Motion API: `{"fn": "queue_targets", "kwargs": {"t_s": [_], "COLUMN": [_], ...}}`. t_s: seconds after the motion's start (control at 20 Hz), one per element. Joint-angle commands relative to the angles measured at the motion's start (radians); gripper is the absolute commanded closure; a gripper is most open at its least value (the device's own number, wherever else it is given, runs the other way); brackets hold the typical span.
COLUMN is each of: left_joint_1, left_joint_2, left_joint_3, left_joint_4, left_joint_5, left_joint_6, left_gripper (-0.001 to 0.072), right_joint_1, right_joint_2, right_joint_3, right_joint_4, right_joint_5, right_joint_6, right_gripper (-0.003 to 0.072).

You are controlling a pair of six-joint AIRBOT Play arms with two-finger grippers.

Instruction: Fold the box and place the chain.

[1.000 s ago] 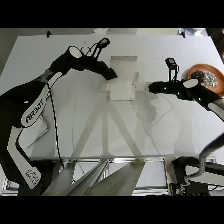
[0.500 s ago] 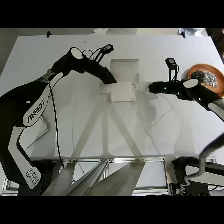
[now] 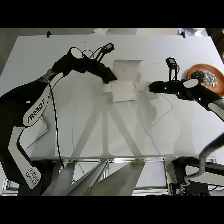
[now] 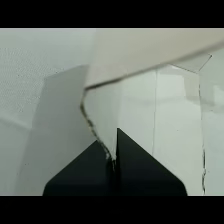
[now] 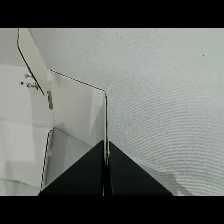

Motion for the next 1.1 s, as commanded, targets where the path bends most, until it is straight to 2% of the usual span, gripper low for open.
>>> {"fn": "queue_targets", "kwargs": {"t_s": [0.0, 0.8, 0.85, 0.9, 0.95, 1.05], "left_joint_1": [0.0, -0.002, -0.002, -0.002, -0.001, 0.006], "left_joint_2": [0.0, 0.0, 0.0, 0.001, 0.006, 0.026], "left_joint_3": [0.001, 0.001, 0.001, 0.001, 0.001, 0.001], "left_joint_4": [-0.004, -0.004, -0.004, -0.005, -0.008, -0.019], "left_joint_5": [0.006, 0.009, 0.008, 0.002, -0.008, -0.04], "left_joint_6": [0.006, 0.006, 0.006, 0.006, 0.003, 0.002], "left_gripper": [0.0698, 0.0699, 0.0699, 0.07, 0.0702, 0.0707], "right_joint_1": [0.001, 0.001, 0.001, 0.001, 0.001, 0.001], "right_joint_2": [0.0, 0.001, 0.002, 0.004, 0.01, 0.043], "right_joint_3": [-0.001, -0.001, 0.0, 0.0, 0.004, 0.013], "right_joint_4": [0.0, 0.0, 0.0, 0.0, 0.001, 0.0], "right_joint_5": [0.004, -0.001, -0.012, -0.012, 0.004, 0.064], "right_joint_6": [0.0, 0.0, 0.0, 0.0, 0.001, 0.001], "right_gripper": [0.0669, 0.0662, 0.0563, 0.0379, 0.0263, 0.026]}}
